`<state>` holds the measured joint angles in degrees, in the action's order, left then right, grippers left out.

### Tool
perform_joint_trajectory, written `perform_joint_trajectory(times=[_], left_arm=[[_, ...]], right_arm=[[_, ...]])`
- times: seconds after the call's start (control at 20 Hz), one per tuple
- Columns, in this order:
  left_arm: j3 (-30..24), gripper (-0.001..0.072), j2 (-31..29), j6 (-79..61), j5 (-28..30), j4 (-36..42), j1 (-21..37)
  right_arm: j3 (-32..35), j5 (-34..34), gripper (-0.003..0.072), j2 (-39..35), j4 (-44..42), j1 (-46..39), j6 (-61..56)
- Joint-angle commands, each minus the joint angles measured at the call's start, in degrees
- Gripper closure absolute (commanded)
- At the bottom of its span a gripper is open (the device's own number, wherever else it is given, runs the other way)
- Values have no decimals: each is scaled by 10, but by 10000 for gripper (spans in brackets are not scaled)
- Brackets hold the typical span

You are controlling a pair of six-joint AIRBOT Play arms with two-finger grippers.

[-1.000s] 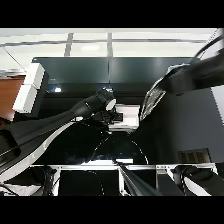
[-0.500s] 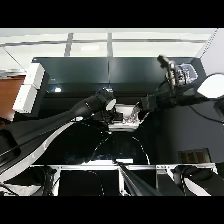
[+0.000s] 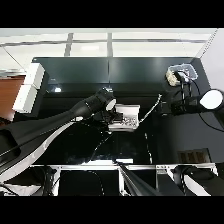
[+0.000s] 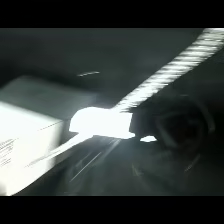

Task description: Fold the box and place the chain.

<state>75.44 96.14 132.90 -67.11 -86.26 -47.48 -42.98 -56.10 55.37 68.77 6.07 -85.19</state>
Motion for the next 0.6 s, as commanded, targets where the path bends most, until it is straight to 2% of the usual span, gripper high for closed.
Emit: perform_joint_trajectory(times=[0.0,0.1,0.35,0.45,0.55], left_arm=[[0,682,0,0,0,0,0],[0,682,0,0,-1,0,0],[0,682,0,0,-1,0,0],[0,682,0,0,-1,0,0],[0,682,0,0,0,0,0]], right_arm=[[60,173,-29,17,81,-23,-66],[39,207,-28,66,96,-23,-105],[-97,149,-28,227,220,29,-212],[-136,126,-22,272,261,48,-301],[-146,118,81,294,262,47,-337]])
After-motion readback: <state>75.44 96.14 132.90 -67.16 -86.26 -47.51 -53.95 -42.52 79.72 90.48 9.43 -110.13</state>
